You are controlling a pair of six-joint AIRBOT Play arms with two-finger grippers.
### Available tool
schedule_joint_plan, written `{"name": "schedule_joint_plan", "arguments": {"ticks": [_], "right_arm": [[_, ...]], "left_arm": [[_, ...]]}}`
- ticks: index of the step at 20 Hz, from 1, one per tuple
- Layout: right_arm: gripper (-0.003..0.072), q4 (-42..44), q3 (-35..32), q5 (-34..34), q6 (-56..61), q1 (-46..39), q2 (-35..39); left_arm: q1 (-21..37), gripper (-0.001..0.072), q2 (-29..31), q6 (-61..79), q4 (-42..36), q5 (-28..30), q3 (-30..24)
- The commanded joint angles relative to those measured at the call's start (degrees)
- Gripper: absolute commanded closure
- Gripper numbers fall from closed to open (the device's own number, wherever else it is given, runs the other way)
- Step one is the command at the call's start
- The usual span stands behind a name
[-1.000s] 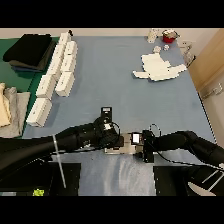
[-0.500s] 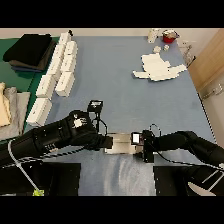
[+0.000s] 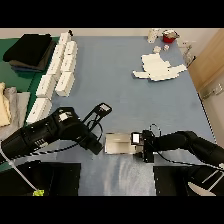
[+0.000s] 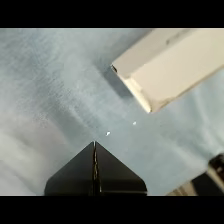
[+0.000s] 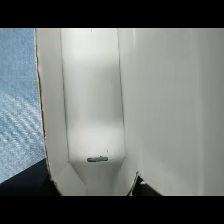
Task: Fold the box.
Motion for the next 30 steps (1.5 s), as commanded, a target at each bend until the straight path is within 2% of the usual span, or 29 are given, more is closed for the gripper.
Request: {"name": "schedule_joint_plan", "arguments": {"ticks": [1,2,3,4,8,13,18,22,30], "right_arm": [[0.0252,0.00,0.00,0.02,0.00,0.04,-0.04],[0.0252,0.00,0.00,0.02,0.02,0.04,-0.02],[0.0252,-0.02,0.00,0.04,0.02,0.04,-0.04],[0.0251,-0.04,0.00,0.02,0.00,0.04,-0.04],[0.0252,-0.07,0.00,0.02,0.00,0.04,-0.04],[0.0252,-0.09,0.00,0.02,0.02,0.04,-0.02],[0.0252,-0.09,0.00,0.02,0.02,0.04,-0.04],[0.0252,-0.09,0.00,0.02,0.00,0.04,-0.02],[0.0252,-0.09,0.00,0.02,0.02,0.04,-0.02]], "left_arm": [[8.94,0.0697,4.13,35.17,-11.72,2.03,-6.88],[11.30,0.0559,4.46,43.87,-14.43,2.47,-8.48],[13.18,0.0149,4.42,49.57,-16.46,4.04,-9.70],[15.06,0.0018,4.31,54.66,-18.93,7.02,-11.13],[19.85,0.0017,2.95,74.29,-27.30,15.85,-15.98],[20.44,0.0018,-1.05,94.05,-36.46,26.18,-21.07],[19.47,0.0018,-4.39,103.03,-46.25,28.94,-21.81],[17.18,0.0018,-5.66,102.99,-46.53,32.50,-22.18],[16.26,0.0018,-5.66,102.99,-48.89,32.96,-24.06]]}}
